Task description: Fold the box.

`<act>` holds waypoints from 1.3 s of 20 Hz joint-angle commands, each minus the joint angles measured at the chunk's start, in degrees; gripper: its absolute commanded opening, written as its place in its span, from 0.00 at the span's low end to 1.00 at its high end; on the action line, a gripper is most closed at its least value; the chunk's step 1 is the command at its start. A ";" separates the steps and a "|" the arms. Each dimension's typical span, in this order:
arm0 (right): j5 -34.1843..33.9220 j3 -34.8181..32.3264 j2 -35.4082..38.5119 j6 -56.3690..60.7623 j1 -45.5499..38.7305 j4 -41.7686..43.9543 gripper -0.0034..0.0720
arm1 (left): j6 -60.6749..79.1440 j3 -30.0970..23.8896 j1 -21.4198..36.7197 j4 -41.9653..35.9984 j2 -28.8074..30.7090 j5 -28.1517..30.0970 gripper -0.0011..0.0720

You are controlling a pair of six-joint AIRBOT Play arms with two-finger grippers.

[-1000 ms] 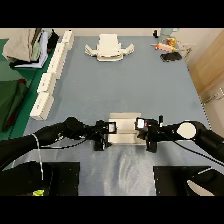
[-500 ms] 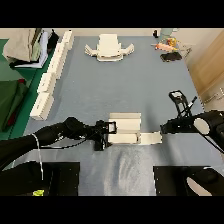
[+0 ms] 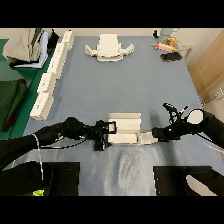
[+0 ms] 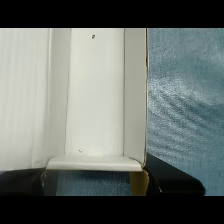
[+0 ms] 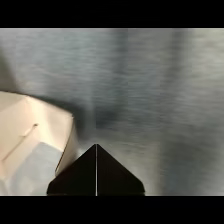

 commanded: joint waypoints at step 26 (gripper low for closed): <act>-7.67 2.03 1.84 -0.20 10.64 10.36 0.60 | 0.02 0.00 0.02 0.02 -0.02 0.00 0.71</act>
